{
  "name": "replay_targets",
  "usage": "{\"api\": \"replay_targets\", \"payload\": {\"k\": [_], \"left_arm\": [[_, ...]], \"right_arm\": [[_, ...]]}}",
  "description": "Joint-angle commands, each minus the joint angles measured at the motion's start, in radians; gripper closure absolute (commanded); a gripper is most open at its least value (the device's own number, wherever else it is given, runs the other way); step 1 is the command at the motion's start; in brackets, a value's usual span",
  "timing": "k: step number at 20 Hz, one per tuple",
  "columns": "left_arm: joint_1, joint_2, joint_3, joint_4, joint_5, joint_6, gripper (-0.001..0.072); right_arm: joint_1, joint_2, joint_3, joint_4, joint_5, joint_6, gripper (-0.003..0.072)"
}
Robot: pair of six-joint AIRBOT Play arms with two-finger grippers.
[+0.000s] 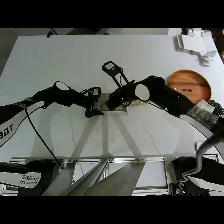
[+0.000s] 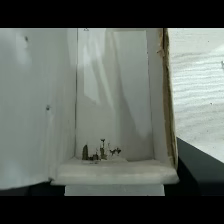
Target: Fold the box and place the chain.
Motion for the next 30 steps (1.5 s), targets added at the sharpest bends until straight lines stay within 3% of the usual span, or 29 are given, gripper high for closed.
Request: {"api": "replay_targets", "payload": {"k": [1,3,4,9,12,15,16,17,21,24,26,30], "left_arm": [[0.0,0.0,0.0,0.0,0.0,0.0,0.0431],[0.0,0.0,0.0,0.0,0.0,0.0,0.0431],[0.0,0.0,0.0,0.0,0.001,0.0,0.0431],[0.0,0.0,0.0,0.0,0.0,0.0,0.0431],[0.0,0.0,0.0,0.0,0.0,0.0,0.0431],[0.0,0.0,0.0,0.0,0.0,0.0,0.0431],[0.0,0.0,0.0,0.0,0.0,0.0,0.0431],[0.0,0.0,0.0,0.0,0.0,0.0,0.0431],[0.0,0.0,0.0,0.0,0.0,0.0,0.0431],[0.0,0.0,0.0,0.0,0.0,0.0,0.0431],[0.0,0.0,0.0,0.0,0.0,0.0,0.0431],[0.0,0.0,0.0,0.0,0.0,0.0,0.0431]], "right_arm": [[0.004,-0.006,0.008,0.06,-0.018,-0.042,0.0601],[-0.006,-0.004,0.008,0.06,0.037,-0.096,0.0274],[-0.019,0.003,0.008,0.061,0.075,-0.131,0.0252],[-0.157,0.106,0.006,0.058,0.295,-0.319,0.0252],[-0.312,0.164,-0.03,0.058,0.329,-0.518,0.0252],[-0.47,0.119,-0.051,0.058,0.343,-0.786,0.0246],[-0.5,0.09,-0.051,0.058,0.34,-0.86,0.0208],[-0.522,0.06,-0.051,0.058,0.332,-0.945,0.0125],[-0.523,-0.061,-0.051,0.082,0.282,-1.15,0.0104],[-0.503,-0.143,-0.053,0.087,0.252,-1.172,0.0091],[-0.487,-0.187,-0.053,0.089,0.213,-1.171,0.0004],[-0.451,-0.231,-0.055,0.089,0.2,-1.171,0.0006]]}}
